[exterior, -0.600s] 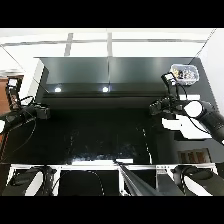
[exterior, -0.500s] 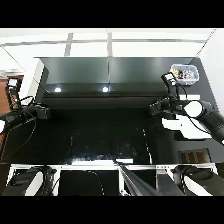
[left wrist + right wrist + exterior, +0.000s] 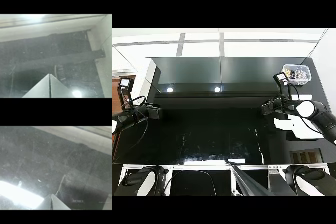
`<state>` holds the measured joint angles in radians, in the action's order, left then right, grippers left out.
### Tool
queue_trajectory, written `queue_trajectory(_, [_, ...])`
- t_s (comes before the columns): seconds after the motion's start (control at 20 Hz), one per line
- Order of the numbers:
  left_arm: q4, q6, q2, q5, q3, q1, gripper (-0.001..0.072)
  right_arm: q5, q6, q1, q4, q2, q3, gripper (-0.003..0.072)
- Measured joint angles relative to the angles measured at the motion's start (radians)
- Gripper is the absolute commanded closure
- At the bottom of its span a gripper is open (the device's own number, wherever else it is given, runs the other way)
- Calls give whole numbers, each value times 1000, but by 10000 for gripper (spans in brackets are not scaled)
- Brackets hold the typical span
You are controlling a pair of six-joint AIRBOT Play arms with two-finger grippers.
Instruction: Fold the box and place the chain.
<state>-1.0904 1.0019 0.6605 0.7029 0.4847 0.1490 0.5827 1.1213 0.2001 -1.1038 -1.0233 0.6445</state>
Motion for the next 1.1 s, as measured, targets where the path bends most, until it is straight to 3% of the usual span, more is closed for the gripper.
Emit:
queue_trajectory(0.25, [11,0,0,-5,0,0,683,-43,0,1,132,0,0,667])
queue_trajectory(0.3, [16,0,0,-9,0,0,683,-63,0,1,167,0,0,514])
queue_trajectory(0.35, [21,0,1,-21,0,0,682,-90,1,1,198,-1,0,47])
queue_trajectory(0.4, [25,0,3,-35,0,0,598,-119,2,1,225,-3,0,-34])
queue_trajectory(0.45, [32,0,9,-51,0,0,236,-148,2,-2,242,-5,0,-34])
queue_trajectory(0.5, [40,0,17,-65,0,0,13,-164,3,-13,256,-6,1,-34])
queue_trajectory(0.55, [44,0,26,-73,0,0,9,-174,6,-39,262,-8,7,-33])
queue_trajectory(0.65, [51,4,47,-84,0,0,10,-156,37,-154,233,-8,38,46])
queue_trajectory(0.8, [56,4,70,-83,0,0,10,-87,117,-451,111,-19,116,35])
queue_trajectory(0.85, [57,4,76,-82,0,0,9,-47,137,-577,73,-34,152,-34])
queue_trajectory(1.1, [59,6,107,-73,0,0,11,285,86,-1080,-8,-214,364,-34])
